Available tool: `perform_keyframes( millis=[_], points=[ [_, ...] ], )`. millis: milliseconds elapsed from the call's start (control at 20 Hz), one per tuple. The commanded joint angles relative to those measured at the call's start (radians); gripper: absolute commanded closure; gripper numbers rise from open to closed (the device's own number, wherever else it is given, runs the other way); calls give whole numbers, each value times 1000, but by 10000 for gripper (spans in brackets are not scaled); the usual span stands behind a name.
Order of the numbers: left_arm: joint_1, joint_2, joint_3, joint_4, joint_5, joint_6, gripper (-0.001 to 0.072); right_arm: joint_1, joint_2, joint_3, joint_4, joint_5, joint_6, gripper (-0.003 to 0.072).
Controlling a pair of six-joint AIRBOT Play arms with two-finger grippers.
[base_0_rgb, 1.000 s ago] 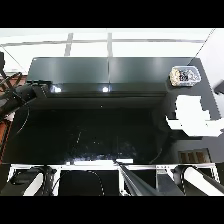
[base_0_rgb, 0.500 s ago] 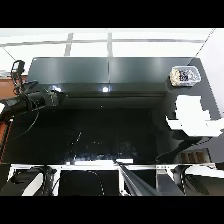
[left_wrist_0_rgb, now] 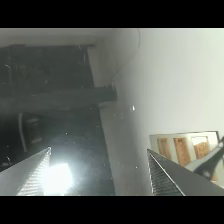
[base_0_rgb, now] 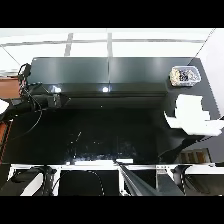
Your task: Fold the box and place the chain.
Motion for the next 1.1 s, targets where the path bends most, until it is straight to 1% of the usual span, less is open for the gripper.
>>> perform_keyframes(
  millis=[0,100,250,300,400,550,600,700,800,900,1000,1050],
  points=[
    [-1,-3,0,-1,-37,-1,7,43,3,6,1,45,-31,673],
    [0,-3,0,0,-51,-1,7,80,24,5,48,64,-26,672],
    [0,-3,0,0,-50,-1,7,156,90,5,222,48,-14,672],
    [0,-3,0,0,-50,-1,7,188,121,2,250,29,1,672],
    [0,-3,0,0,-32,-1,8,257,190,-22,248,2,72,673],
    [0,-3,0,-5,-21,-1,7,368,300,-101,267,-36,171,673],
    [0,-3,0,-5,-25,-2,8,410,341,-143,288,-61,186,673],
    [-1,-3,0,-5,-56,-2,8,511,445,-266,356,-175,198,673],
    [-2,-3,-4,-29,-95,-1,8,621,554,-426,465,-335,201,673],
    [-5,-5,-8,-64,-129,-1,8,748,653,-614,557,-502,200,673],
    [-18,-11,-10,-96,-152,-1,8,877,721,-780,644,-640,200,673],
    [-34,-15,-10,-103,-152,-1,7,941,738,-843,689,-690,198,673]
  ],
)
